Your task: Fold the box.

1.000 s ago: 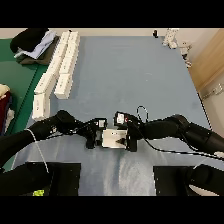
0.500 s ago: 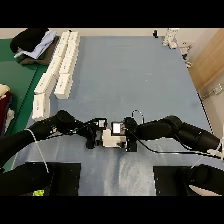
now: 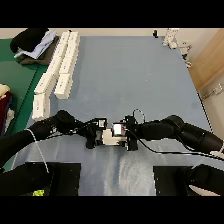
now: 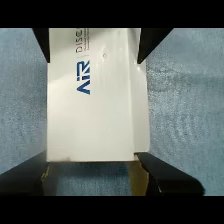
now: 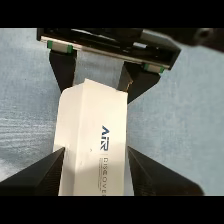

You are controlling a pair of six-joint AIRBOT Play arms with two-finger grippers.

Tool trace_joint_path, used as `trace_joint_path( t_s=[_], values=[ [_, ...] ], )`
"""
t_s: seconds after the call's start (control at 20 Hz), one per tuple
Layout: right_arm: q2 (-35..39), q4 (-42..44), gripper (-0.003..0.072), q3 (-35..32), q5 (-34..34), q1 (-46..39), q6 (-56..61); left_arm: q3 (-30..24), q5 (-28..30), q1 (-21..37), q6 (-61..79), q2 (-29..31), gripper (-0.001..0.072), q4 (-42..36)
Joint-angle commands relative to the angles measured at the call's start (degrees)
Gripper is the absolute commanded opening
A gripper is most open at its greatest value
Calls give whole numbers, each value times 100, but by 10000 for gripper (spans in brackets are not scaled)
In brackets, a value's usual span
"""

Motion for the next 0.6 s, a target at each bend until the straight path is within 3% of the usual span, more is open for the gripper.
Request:
trace_joint_path(
  t_s=[0.0, 0.55],
  values=[
    [90, -131, 583, 2, 186, -2, -2, 2, -2, 0, 13, -2, 413, 4],
    [273, -326, 581, 2, 632, -9, 0, 2, -2, 0, 13, -2, 413, 7]
  ],
)
